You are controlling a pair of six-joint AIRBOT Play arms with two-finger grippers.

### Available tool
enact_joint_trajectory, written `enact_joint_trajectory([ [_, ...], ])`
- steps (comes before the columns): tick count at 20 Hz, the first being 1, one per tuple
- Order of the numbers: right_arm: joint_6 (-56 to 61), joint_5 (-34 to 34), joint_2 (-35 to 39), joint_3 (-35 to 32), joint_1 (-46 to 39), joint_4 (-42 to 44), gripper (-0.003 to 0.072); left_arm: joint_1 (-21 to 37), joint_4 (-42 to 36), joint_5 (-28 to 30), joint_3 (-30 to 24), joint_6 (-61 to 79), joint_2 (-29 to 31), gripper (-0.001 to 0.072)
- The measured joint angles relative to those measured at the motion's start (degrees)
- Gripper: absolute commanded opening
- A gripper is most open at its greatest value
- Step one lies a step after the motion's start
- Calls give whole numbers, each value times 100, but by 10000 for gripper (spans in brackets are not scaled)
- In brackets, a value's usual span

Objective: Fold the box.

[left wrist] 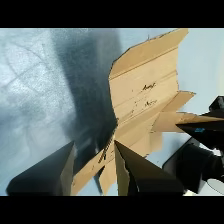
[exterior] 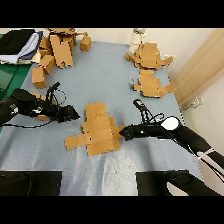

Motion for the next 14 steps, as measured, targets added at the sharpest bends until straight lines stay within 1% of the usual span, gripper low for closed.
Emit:
enact_joint_trajectory([
  [4,20,-28,46,-31,15,-20,4,7,-1095,-260,31,940,-599,400],
  [6,57,-28,55,-33,20,-24,4,7,-1515,-439,79,1340,-914,400],
  [10,151,-4,59,-37,20,-26,4,11,-1912,-614,199,1832,-1440,400],
  [14,254,50,57,-37,20,-28,4,11,-2055,-717,433,2144,-1832,400],
])
